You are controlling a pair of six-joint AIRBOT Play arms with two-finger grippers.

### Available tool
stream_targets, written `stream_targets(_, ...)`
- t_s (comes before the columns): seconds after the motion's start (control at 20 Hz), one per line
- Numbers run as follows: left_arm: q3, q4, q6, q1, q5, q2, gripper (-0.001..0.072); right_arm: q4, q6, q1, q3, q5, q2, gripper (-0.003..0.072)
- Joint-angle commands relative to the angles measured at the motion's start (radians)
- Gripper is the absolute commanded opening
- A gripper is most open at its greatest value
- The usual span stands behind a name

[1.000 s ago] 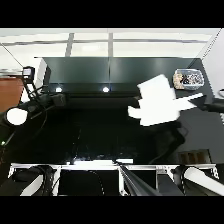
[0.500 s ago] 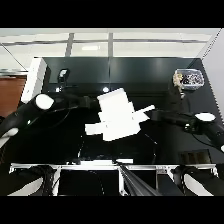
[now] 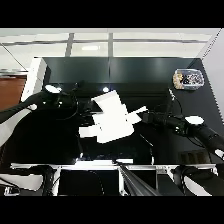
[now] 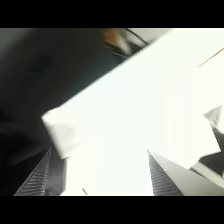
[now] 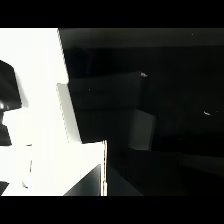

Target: Fold the box and place the chain.

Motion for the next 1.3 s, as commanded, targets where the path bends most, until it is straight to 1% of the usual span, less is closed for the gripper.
stream_targets(0.0,0.008,-0.156,0.259,-0.014,-0.124,-0.085,0.0709,0.005,0.0,0.007,-0.001,-0.009,0.001,0.0018)
stream_targets(0.15,0.025,-0.16,0.397,-0.02,-0.214,-0.106,0.0692,0.002,0.0,0.007,-0.001,-0.009,0.001,0.0018)
stream_targets(0.25,0.044,-0.135,0.427,-0.031,-0.25,-0.132,0.0689,-0.005,-0.001,0.007,-0.001,-0.01,0.001,0.0018)
stream_targets(0.3,0.064,-0.105,0.43,-0.039,-0.264,-0.15,0.0653,-0.014,-0.001,0.007,-0.001,-0.009,0.001,0.0018)
stream_targets(0.4,0.105,-0.05,0.433,-0.054,-0.266,-0.167,0.032,-0.041,-0.001,0.007,-0.001,0.005,0.001,0.0019)
stream_targets(0.45,0.123,-0.024,0.446,-0.056,-0.266,-0.168,0.0111,-0.062,-0.001,0.006,0.001,0.015,0.001,0.0018)
stream_targets(0.5,0.138,-0.005,0.465,-0.056,-0.27,-0.168,0.0069,-0.09,0.0,0.004,0.004,0.021,0.001,0.0018)
stream_targets(0.6,0.165,0.032,0.466,-0.054,-0.27,-0.167,0.0031,-0.166,0.001,-0.008,0.026,0.042,0.001,0.002)
stream_targets(0.65,0.179,0.055,0.467,-0.055,-0.27,-0.165,0.003,-0.212,0.001,-0.023,0.051,0.071,0.002,0.0171)
stream_targets(0.7,0.187,0.07,0.467,-0.058,-0.268,-0.158,0.0029,-0.253,0.004,-0.038,0.083,0.103,0.002,0.0476)
stream_targets(0.75,0.187,0.082,0.468,-0.064,-0.262,-0.142,0.0028,-0.298,0.004,-0.057,0.128,0.154,0.002,0.0697)
stream_targets(0.8,0.186,0.104,0.476,-0.073,-0.253,-0.12,0.0026,-0.362,0.003,-0.075,0.183,0.222,0.002,0.07)
stream_targets(0.85,0.18,0.126,0.478,-0.088,-0.237,-0.089,0.0026,-0.457,-0.001,-0.086,0.253,0.303,0.002,0.07)
stream_targets(0.9,0.154,0.117,0.491,-0.107,-0.206,-0.048,0.0026,-0.552,-0.002,-0.085,0.315,0.371,0.002,0.07)
stream_targets(0.95,0.105,0.085,0.56,-0.136,-0.144,0.003,0.0026,-0.628,-0.008,-0.076,0.366,0.445,0.002,0.07)
stream_targets(1.0,0.051,0.056,0.644,-0.166,-0.045,0.053,0.0026,-0.686,-0.034,-0.067,0.399,0.496,0.002,0.07)
stream_targets(1.05,0.005,0.041,0.74,-0.199,0.08,0.098,0.0028,-0.732,-0.055,-0.056,0.416,0.515,0.002,0.07)
stream_targets(1.1,-0.024,0.039,0.843,-0.225,0.175,0.127,0.0029,-0.755,-0.068,-0.046,0.415,0.51,0.002,0.07)
stream_targets(1.15,-0.032,0.039,0.956,-0.246,0.214,0.138,0.0029,-0.78,-0.083,-0.034,0.415,0.509,-0.001,0.07)
stream_targets(1.25,-0.029,0.038,1.115,-0.268,0.216,0.137,0.003,-0.845,-0.135,-0.005,0.415,0.513,-0.001,0.0699)
